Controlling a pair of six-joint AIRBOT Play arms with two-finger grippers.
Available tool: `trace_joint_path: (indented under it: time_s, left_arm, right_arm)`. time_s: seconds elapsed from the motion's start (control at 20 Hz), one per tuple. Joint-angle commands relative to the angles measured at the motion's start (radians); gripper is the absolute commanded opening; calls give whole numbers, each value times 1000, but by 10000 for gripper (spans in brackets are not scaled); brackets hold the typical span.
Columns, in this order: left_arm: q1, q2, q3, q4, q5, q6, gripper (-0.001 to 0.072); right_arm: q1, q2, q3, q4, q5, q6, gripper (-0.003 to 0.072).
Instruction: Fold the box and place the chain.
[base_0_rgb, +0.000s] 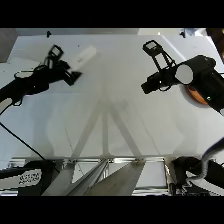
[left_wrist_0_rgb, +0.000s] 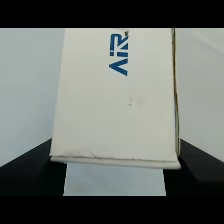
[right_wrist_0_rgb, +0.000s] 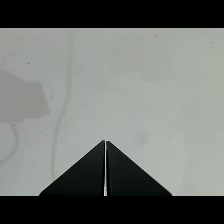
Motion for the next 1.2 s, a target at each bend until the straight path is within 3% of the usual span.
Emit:
trace_joint_path:
  time_s: [0.0, 0.2, 0.5, 0.8, 0.85, 0.95, 1.15]
  left_arm:
    - [41, 9, 1, -32, 333, -99, 4]
    - [51, -32, 1, -32, 482, -219, 4]
    - [48, -177, 1, -59, 483, -346, 4]
    - [48, -191, 0, -59, 480, -346, 21]
    - [48, -191, 0, -59, 476, -347, 69]
    - [48, -191, 0, -59, 476, -347, 264]
    - [48, -177, 0, -59, 452, -346, 511]
  right_arm:
    - [-1, 1, 1, 0, 0, 0, 9]
    - [-1, 1, 1, 0, 0, 0, 9]
    - [-1, 1, 1, 0, 0, 0, 9]
    - [0, 1, 1, 0, 0, 0, 9]
    - [-1, 1, 1, 0, 0, 0, 9]
    - [-1, 1, 1, 0, 0, 0, 9]
    - [-1, 1, 1, 0, 0, 0, 9]
